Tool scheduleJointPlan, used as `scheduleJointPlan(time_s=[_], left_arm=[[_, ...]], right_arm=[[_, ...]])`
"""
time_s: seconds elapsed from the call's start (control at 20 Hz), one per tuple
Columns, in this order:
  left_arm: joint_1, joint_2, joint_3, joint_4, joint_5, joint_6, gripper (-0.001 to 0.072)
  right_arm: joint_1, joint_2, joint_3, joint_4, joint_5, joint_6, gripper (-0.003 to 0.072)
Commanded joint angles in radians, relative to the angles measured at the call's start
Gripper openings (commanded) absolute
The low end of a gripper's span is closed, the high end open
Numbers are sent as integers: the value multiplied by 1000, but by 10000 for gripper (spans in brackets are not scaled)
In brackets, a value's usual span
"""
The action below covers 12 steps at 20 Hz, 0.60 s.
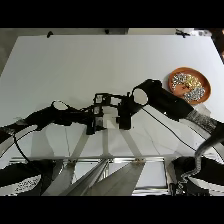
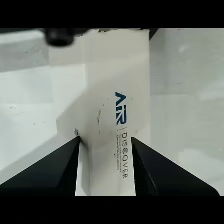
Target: Fold the box and place the chain.
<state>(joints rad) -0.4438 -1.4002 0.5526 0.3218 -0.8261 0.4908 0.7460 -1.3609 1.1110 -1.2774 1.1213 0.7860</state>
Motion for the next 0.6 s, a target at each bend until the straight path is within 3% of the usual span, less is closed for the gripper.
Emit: scheduleJointPlan(time_s=[0.0, 0.55], left_arm=[[0, 0, 0, 1, 0, 2, 270], [0, 0, 0, 1, 0, 2, 270]], right_arm=[[0, 14, 0, -8, -38, 3, 311], [0, -5, -3, -61, -74, 3, 286]])
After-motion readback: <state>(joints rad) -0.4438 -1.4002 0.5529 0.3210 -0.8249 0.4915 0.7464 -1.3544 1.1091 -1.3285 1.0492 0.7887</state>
